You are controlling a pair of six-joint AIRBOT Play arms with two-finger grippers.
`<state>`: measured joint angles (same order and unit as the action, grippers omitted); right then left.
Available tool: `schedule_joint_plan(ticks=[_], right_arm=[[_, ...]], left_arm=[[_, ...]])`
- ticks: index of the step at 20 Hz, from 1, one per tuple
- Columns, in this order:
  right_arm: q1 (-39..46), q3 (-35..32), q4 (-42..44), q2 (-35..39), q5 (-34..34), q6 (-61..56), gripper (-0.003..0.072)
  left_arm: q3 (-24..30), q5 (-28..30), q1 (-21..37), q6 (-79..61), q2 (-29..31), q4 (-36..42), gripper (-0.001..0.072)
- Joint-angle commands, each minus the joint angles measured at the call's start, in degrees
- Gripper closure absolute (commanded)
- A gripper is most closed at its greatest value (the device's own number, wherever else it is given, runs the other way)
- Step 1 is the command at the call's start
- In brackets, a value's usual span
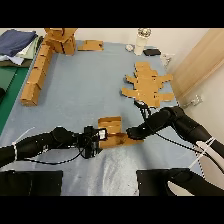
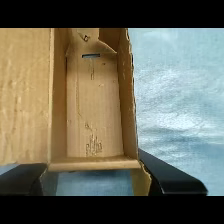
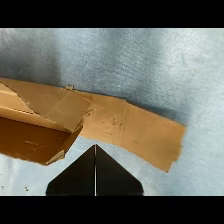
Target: Fold the box.
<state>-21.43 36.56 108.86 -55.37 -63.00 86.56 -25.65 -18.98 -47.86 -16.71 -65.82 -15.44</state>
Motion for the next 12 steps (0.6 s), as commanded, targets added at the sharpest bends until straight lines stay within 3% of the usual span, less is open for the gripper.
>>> schedule_joint_plan(ticks=[1,11,12], right_arm=[[0.02,-0.02,-0.04,0.02,0.02,-0.66,0.0686],[0.02,-0.04,-0.04,0.02,0.00,-1.05,0.0685],[0.02,-0.04,-0.04,0.02,0.00,-1.05,0.0685]], left_arm=[[0.00,-3.63,0.00,0.26,0.04,0.02,0.0110],[-0.13,-5.46,0.02,-0.24,-0.50,-0.02,0.0099],[-0.13,-5.68,0.02,-0.44,-0.50,-0.04,0.0071]])
